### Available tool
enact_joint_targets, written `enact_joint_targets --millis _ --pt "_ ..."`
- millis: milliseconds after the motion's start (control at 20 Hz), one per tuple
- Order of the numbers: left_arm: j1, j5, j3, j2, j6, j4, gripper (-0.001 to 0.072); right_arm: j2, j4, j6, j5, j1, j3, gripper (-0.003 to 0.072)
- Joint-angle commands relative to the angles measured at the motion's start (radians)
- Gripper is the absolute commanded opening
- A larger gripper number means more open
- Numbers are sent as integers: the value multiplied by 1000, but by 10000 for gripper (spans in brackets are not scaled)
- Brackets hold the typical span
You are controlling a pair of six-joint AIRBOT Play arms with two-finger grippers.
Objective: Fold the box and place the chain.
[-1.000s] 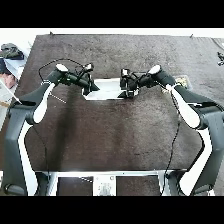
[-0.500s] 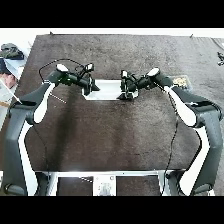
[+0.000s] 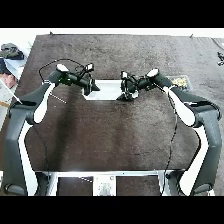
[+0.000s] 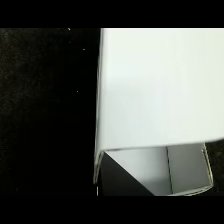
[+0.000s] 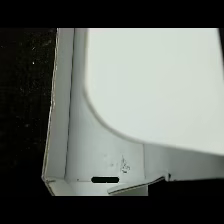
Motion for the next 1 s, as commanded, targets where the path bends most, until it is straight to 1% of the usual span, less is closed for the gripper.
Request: enact_joint_targets --millis 0,300,400,450,550,600,700,950 --pt "1 0 0 0 0 -1 14 -1 2 -6 -5 2 1 581" --pt "1 0 0 0 0 -1 14 -47 2 13 19 13 61 578" --pt "1 0 0 0 0 -1 14 -51 2 19 19 12 64 573" --pt "1 0 0 0 0 -1 14 -51 3 19 19 12 64 513" --pt "1 0 0 0 0 -1 14 -51 1 19 19 11 64 469" --pt "1 0 0 0 0 -1 13 -51 1 19 18 11 64 425" --pt "1 0 0 0 0 -1 13 -51 1 19 18 11 64 373" --pt "1 0 0 0 0 -1 14 -51 0 19 18 11 64 374"
